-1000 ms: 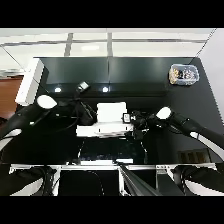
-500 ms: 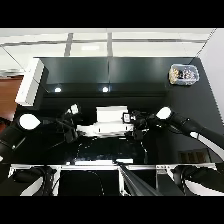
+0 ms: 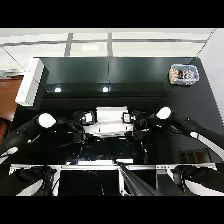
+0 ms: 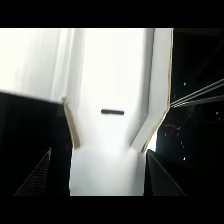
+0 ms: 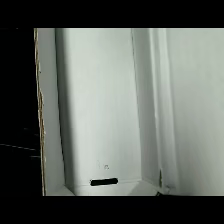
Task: Fold the box and place the chain.
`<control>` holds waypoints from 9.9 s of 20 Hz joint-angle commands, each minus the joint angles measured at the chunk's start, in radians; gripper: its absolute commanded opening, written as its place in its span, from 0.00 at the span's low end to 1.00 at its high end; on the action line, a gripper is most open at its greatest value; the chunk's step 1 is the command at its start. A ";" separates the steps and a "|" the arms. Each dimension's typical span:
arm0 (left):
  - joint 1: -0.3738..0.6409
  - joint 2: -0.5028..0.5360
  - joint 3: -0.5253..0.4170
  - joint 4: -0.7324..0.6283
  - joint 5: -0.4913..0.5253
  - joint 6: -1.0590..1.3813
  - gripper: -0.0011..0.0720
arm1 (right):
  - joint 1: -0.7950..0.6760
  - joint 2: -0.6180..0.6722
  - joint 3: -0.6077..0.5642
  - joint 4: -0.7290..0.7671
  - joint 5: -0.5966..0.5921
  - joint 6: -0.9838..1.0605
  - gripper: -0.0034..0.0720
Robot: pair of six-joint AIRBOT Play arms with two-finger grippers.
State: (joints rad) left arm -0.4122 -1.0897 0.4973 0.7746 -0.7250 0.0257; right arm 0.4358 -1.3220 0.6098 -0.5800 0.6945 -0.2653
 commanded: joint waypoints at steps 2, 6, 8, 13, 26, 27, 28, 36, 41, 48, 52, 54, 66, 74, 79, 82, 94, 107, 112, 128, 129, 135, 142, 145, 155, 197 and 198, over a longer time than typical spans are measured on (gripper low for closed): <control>-0.045 -0.058 0.036 -0.061 -0.010 0.056 0.57 | 0.000 -0.001 0.000 0.000 0.001 0.000 0.67; -0.048 -0.059 0.036 -0.063 -0.016 0.056 0.23 | 0.000 -0.001 0.000 0.000 0.001 0.000 0.67; -0.051 -0.066 0.036 -0.122 -0.016 0.057 0.23 | 0.000 -0.001 0.000 0.000 0.001 0.000 0.67; -0.079 -0.105 0.036 -0.217 0.027 0.057 0.23 | 0.000 -0.001 0.000 0.000 0.001 0.000 0.67; -0.084 -0.139 0.036 -0.262 0.027 0.039 0.58 | 0.000 -0.001 0.000 0.000 0.001 0.000 0.67; -0.080 -0.137 0.037 -0.261 0.025 0.018 0.41 | 0.000 -0.001 0.000 0.000 0.001 0.000 0.67; -0.080 -0.133 0.044 -0.254 0.006 0.019 0.07 | 0.000 -0.001 0.000 0.000 0.001 0.000 0.67; 0.114 0.136 0.100 0.425 -0.171 -0.851 0.05 | 0.000 -0.001 0.000 -0.001 0.001 -0.001 0.67; 0.493 0.171 0.082 0.401 -0.344 -1.368 0.05 | 0.000 -0.001 0.000 -0.001 0.001 -0.001 0.67; 0.603 -0.124 -0.006 0.073 -0.502 -1.269 0.05 | 0.000 -0.001 0.000 -0.001 0.001 0.000 0.67; 0.447 -0.230 -0.005 -0.105 -0.444 -1.128 0.05 | 0.000 -0.001 0.000 -0.001 0.001 0.000 0.67; 0.396 -0.240 -0.005 -0.233 -0.441 -0.961 0.05 | 0.000 -0.001 0.000 -0.001 0.001 0.000 0.67; 0.386 -0.240 0.036 -0.114 -0.432 -0.930 0.05 | 0.000 -0.001 0.000 -0.001 0.001 0.000 0.67; 0.359 -0.254 0.049 -0.038 -0.356 -1.028 0.05 | 0.000 -0.001 0.000 -0.001 0.001 0.000 0.67; 0.294 -0.310 0.050 -0.180 -0.337 -0.929 0.05 | 0.000 -0.001 0.000 -0.001 0.001 0.000 0.67; 0.323 -0.309 0.055 -0.296 -0.372 -0.833 0.05 | 0.000 -0.001 0.000 -0.001 0.001 0.000 0.67; 0.361 -0.309 0.077 -0.397 -0.495 -0.789 0.88 | 0.000 -0.001 0.000 -0.001 0.001 0.000 0.67; 0.144 -0.309 0.330 -0.060 -0.509 -1.209 0.70 | 0.000 -0.001 0.000 -0.001 0.001 0.000 0.67; 0.002 -0.309 0.425 0.061 -0.414 -1.406 0.69 | 0.000 -0.001 0.000 -0.001 0.001 0.000 0.67; -0.230 -0.322 0.483 0.491 -0.323 -1.921 0.69 | 0.000 -0.001 0.000 -0.001 0.001 0.000 0.67; -0.233 -0.323 0.483 0.505 -0.323 -1.941 0.69 | 0.000 -0.001 0.000 -0.001 0.001 0.000 0.67; -0.237 -0.323 0.483 0.568 -0.327 -2.036 0.69 | 0.000 -0.001 0.000 -0.001 0.001 0.000 0.67; -0.292 -0.323 0.499 0.666 -0.334 -2.160 0.69 | 0.000 -0.001 0.000 0.000 0.000 0.000 0.67; -0.336 -0.323 0.512 0.760 -0.347 -2.300 0.69 | 0.000 -0.001 0.000 0.000 0.000 0.000 0.67; -0.379 -0.389 0.576 0.785 -0.411 -2.393 0.69 | 0.000 -0.001 0.000 0.000 0.000 0.000 0.67; -0.396 -0.429 0.595 0.761 -0.405 -2.408 0.05 | -0.001 0.119 -0.001 -0.143 0.031 0.054 0.94; -0.396 -0.429 0.595 0.762 -0.404 -2.408 0.05 | -0.004 0.137 -0.001 -0.168 0.037 0.065 0.94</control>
State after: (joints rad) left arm -0.8112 -1.5188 1.0912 1.5326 -1.1255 -2.3886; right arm 0.4347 -1.2411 0.6086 -0.6659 0.7090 -0.2348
